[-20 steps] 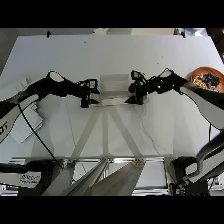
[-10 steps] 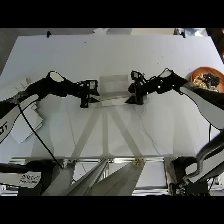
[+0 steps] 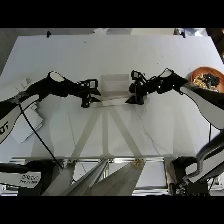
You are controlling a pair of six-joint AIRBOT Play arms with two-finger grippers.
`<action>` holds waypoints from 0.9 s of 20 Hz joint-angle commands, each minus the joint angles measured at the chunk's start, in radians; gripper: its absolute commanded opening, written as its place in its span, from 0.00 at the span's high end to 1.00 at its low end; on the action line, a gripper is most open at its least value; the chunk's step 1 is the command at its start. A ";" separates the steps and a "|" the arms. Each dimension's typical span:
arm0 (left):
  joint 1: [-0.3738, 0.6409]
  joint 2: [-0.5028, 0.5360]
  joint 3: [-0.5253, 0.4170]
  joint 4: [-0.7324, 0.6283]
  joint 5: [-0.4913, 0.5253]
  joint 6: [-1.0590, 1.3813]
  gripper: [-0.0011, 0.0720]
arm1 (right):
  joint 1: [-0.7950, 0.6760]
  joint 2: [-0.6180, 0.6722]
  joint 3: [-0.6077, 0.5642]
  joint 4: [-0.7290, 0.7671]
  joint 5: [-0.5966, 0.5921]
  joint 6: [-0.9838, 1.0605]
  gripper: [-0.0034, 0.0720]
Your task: Fold the box and place the chain.
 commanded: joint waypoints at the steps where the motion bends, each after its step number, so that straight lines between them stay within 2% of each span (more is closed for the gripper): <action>1: -0.008 -0.001 0.000 -0.013 -0.004 0.003 0.61 | 0.001 -0.001 0.001 0.002 -0.002 0.000 0.35; 2: -0.008 -0.001 0.000 -0.014 -0.003 0.003 0.62 | 0.001 -0.001 0.001 0.002 -0.001 0.000 0.35; 3: -0.008 -0.001 0.000 -0.014 -0.003 0.003 0.67 | 0.001 -0.001 0.001 0.002 -0.001 0.000 0.35; 4: -0.008 -0.001 0.000 -0.014 -0.003 0.003 0.83 | 0.001 -0.001 0.001 0.002 -0.001 0.000 0.35; 5: -0.008 -0.001 0.000 -0.014 -0.004 0.003 0.92 | 0.001 -0.001 0.001 0.002 -0.001 0.000 0.35; 6: -0.008 -0.001 0.000 -0.014 -0.003 0.003 0.94 | 0.001 -0.001 0.001 0.002 -0.001 0.000 0.35; 8: -0.008 -0.001 0.000 -0.014 -0.004 0.003 0.92 | 0.001 -0.001 0.001 0.002 -0.001 0.000 0.35; 10: -0.008 -0.001 0.000 -0.014 -0.003 0.002 0.65 | 0.001 -0.001 0.001 0.002 -0.001 0.000 0.35; 11: -0.008 -0.001 0.000 -0.014 -0.003 0.002 0.60 | 0.001 -0.001 0.001 0.002 -0.002 0.000 0.35; 18: 0.005 0.002 0.000 -0.009 -0.047 -0.004 0.61 | 0.001 -0.001 0.001 0.002 -0.001 0.000 0.35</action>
